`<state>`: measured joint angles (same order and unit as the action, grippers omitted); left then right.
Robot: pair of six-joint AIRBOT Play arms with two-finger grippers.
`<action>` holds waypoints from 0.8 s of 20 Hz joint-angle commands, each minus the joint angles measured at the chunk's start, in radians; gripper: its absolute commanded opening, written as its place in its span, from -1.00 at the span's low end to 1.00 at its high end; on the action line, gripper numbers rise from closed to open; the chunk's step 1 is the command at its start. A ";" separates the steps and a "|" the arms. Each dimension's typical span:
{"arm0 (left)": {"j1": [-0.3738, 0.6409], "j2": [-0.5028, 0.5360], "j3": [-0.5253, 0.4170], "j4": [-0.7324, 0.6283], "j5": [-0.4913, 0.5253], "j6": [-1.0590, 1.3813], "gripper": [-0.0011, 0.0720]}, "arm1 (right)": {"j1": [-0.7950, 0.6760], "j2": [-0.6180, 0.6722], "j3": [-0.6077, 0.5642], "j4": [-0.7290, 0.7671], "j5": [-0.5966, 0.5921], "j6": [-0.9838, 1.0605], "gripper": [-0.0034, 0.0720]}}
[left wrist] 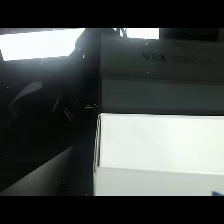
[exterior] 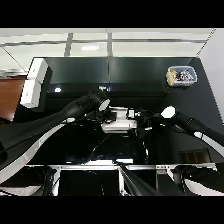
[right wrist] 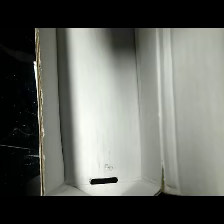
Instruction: Fold the box and place the chain.
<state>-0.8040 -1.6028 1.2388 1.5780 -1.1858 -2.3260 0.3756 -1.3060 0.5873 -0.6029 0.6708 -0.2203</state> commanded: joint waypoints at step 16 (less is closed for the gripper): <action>0.002 -0.004 0.001 -0.019 -0.035 0.006 0.38 | 0.000 0.000 0.000 0.000 0.000 0.000 -0.47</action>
<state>-0.8062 -1.6096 1.2388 1.5612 -1.2098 -2.3306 0.3756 -1.3060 0.5873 -0.6033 0.6708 -0.2203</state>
